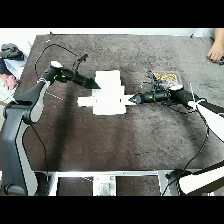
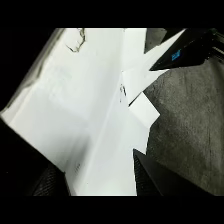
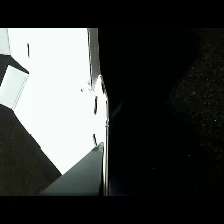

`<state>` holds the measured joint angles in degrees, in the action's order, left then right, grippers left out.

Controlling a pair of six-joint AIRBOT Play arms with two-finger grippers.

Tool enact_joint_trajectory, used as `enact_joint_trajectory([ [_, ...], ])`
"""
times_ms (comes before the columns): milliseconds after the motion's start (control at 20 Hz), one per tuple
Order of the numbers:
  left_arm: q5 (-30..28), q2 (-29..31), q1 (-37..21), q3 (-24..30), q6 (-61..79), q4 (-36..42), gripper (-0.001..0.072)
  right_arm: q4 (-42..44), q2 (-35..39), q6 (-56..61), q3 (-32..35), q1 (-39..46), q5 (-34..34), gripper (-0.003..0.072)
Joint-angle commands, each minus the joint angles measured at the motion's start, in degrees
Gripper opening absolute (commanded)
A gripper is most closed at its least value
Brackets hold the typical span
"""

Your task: Fold the box and place the chain.

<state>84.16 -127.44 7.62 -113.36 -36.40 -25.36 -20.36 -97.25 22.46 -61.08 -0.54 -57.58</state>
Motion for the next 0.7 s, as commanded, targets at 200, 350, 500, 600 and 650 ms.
enact_joint_trajectory([
  [200, 0.9, -0.2, 1.4, -0.1, 2.4, -4.4, 0.0350, 0.0, 0.0, 0.0, -0.1, 0.3, 0.0, 0.0011],
  [350, 0.7, -0.2, 1.5, -0.1, 2.4, -4.2, 0.0174, 0.0, 0.0, 0.0, -0.1, 0.4, 0.8, 0.0011],
  [500, 0.5, -0.2, 1.5, -0.1, 4.0, -4.2, 0.0012, 0.0, 0.0, 0.0, -0.1, 0.4, 1.6, 0.0013],
  [600, 0.7, -0.2, 1.5, -0.1, 4.9, -4.2, 0.0012, 0.0, 0.0, 0.0, -0.1, 0.4, 1.2, 0.0347],
  [650, 0.7, -0.2, 1.5, -0.1, 6.5, -4.2, 0.0012, 0.0, 0.0, 0.0, -0.1, 0.4, 0.8, 0.0348],
])
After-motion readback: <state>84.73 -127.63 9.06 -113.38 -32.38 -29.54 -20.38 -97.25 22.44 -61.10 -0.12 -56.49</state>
